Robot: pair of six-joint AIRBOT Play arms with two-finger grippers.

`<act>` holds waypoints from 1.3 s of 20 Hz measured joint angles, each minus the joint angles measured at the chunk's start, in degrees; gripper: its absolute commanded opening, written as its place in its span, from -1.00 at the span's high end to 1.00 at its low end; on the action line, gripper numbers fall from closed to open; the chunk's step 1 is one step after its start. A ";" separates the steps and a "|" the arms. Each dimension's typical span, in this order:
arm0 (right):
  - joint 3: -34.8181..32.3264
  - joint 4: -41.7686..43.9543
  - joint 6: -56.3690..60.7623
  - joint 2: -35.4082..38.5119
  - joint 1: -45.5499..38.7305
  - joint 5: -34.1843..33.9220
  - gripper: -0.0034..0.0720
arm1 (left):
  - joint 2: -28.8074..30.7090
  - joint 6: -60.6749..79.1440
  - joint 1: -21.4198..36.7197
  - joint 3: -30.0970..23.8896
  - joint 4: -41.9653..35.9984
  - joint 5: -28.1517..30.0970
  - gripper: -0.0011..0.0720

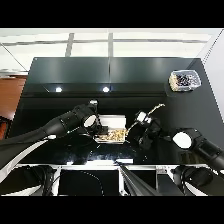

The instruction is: Fold the box and place the chain.

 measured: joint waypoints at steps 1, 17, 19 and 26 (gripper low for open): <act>-0.15 3.37 -6.82 -1.38 0.50 -0.76 -0.95 | 0.00 0.00 0.00 0.00 0.00 -0.13 0.88; 2.47 25.00 -43.34 -15.45 -0.09 -3.76 0.49 | -0.02 0.00 0.00 0.00 0.02 -1.46 0.88; 2.64 25.22 -43.58 -15.82 -1.14 -1.64 0.59 | -0.02 0.00 0.00 0.00 0.02 -1.49 0.88; 3.93 25.00 -37.51 -13.57 -5.88 3.17 0.83 | -0.02 0.00 0.00 0.00 0.02 -1.53 0.88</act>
